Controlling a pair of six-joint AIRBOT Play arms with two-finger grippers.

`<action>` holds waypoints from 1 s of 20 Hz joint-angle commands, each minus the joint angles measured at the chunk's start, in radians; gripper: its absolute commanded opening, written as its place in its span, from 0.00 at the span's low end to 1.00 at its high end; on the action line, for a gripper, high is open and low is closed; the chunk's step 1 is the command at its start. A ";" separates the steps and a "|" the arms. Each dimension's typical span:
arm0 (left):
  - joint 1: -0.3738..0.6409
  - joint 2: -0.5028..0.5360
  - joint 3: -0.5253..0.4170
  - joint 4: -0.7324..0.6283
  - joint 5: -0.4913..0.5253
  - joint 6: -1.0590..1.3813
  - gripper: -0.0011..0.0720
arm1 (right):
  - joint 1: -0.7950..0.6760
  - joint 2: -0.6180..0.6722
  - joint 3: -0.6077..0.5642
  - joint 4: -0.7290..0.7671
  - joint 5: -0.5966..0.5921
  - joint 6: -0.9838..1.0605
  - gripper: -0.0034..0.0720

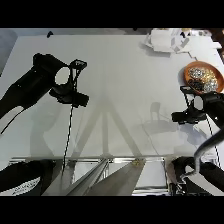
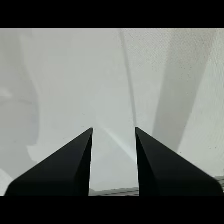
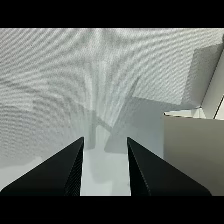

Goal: Fold the box and place the chain.

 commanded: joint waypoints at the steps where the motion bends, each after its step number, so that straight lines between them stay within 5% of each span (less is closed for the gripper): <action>1: 0.000 0.000 0.000 0.000 0.000 0.000 0.41 | 0.000 0.001 0.001 0.000 0.000 0.000 0.41; 8: 0.000 0.000 0.000 0.000 0.000 0.000 0.41 | 0.000 0.001 0.001 0.001 -0.003 0.001 0.41; 16: 0.000 0.000 0.000 0.000 0.000 0.000 0.41 | 0.000 0.000 0.002 0.095 -0.146 0.026 0.41; 20: 0.000 0.000 0.000 0.000 0.000 0.000 0.41 | 0.000 0.000 0.074 0.034 -0.054 0.014 0.41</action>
